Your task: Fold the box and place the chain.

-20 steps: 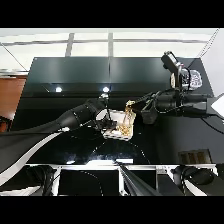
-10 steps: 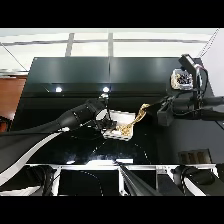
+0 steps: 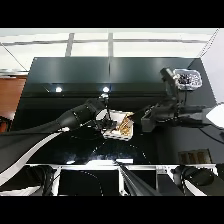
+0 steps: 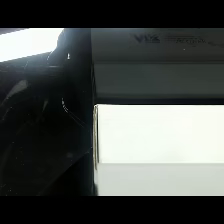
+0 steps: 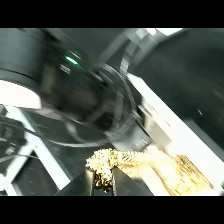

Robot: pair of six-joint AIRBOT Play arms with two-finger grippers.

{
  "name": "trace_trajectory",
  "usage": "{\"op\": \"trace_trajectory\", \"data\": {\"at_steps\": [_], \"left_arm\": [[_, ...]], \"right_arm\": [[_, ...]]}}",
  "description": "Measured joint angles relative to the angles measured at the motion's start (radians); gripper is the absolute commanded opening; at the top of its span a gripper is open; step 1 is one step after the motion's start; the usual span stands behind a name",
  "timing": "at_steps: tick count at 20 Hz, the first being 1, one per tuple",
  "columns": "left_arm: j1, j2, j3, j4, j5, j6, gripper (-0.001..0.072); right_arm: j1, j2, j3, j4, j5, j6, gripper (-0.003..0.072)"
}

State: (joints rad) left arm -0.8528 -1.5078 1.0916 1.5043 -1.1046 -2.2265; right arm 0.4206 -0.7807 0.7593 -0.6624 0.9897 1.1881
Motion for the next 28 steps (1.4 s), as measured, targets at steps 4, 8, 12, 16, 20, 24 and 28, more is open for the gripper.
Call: {"op": "trace_trajectory", "data": {"at_steps": [4,8,12,16,20,24,28], "left_arm": [[0.0,0.0,0.0,-0.014,0.002,0.0,0.003],[0.0,0.0,0.0,-0.037,0.003,0.0,0.003],[0.0,0.0,0.0,-0.047,0.005,-0.001,0.003],[0.0,0.0,0.0,-0.048,0.005,-0.028,0.0029],[0.0,0.0,0.002,-0.048,0.013,-0.078,0.0343],[0.0,0.004,0.033,-0.047,-0.004,-0.102,0.0492],[0.0,0.063,0.093,-0.026,-0.056,0.049,0.0494]], "right_arm": [[0.013,-0.014,-0.082,-0.011,-0.069,0.017,0.0018],[0.025,-0.019,-0.132,0.01,-0.128,0.022,0.0367],[-0.001,-0.016,-0.143,0.001,-0.131,0.021,0.0367],[-0.126,0.015,-0.125,-0.056,-0.018,0.01,0.0366],[-0.269,0.054,-0.118,-0.091,0.1,0.006,0.0366],[-0.328,0.067,-0.116,-0.103,0.15,0.005,0.0366],[-0.344,0.07,-0.115,-0.105,0.157,0.003,0.0366]]}}
